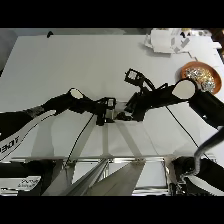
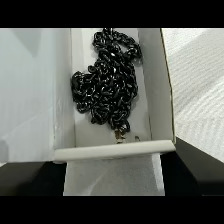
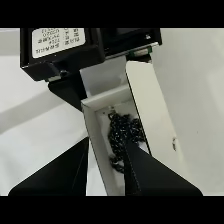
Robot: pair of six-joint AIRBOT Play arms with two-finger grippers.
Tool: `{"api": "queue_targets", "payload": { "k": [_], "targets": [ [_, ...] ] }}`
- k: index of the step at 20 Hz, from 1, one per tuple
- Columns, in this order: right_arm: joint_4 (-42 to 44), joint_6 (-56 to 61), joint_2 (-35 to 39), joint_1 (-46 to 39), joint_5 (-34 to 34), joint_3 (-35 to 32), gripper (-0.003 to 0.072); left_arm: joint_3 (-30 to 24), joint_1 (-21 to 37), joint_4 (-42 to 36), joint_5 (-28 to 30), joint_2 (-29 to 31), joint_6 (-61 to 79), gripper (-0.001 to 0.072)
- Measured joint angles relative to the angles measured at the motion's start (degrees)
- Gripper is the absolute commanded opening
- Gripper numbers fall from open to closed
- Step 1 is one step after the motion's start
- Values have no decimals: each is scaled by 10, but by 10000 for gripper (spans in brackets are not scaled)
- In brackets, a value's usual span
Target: Fold the box and place the chain.
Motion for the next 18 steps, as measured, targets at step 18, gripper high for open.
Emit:
{"api": "queue_targets", "payload": {
  "k": [18],
  "targets": [
    [-266,402,-111,-241,23,61,395,0,0,0,0,0,0,252]
  ]
}}
